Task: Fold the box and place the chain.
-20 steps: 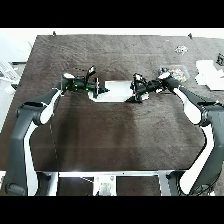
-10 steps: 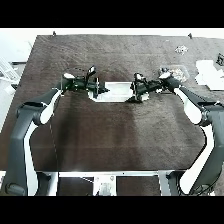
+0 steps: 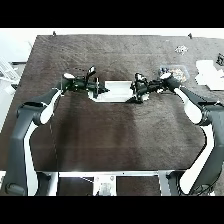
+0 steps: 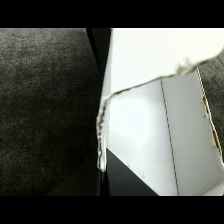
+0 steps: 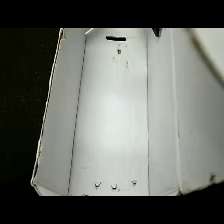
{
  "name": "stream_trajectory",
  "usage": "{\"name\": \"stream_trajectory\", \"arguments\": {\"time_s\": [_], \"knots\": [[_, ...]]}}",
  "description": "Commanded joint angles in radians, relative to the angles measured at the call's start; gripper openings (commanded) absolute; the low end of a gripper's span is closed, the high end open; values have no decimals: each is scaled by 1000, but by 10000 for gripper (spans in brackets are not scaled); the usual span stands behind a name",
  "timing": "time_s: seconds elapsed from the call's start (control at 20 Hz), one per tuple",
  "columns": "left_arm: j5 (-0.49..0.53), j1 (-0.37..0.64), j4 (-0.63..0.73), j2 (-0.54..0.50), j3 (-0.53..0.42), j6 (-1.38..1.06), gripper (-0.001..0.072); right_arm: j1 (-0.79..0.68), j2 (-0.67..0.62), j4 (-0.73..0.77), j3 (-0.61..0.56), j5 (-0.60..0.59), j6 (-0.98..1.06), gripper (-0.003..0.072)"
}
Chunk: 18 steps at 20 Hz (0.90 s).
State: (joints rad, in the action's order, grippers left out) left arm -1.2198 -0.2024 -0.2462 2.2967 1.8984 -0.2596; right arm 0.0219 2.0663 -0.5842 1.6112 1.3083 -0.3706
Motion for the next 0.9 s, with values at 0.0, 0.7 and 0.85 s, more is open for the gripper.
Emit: {"name": "stream_trajectory", "arguments": {"time_s": [0.0,0.7,0.85], "knots": [[0,0,0,0,0,0,19,3,1,0,1,1,-5,720],[0,0,0,0,0,0,19,3,1,-3,1,0,-8,633],[0,0,0,0,0,0,19,3,1,-3,1,0,-8,632]]}}
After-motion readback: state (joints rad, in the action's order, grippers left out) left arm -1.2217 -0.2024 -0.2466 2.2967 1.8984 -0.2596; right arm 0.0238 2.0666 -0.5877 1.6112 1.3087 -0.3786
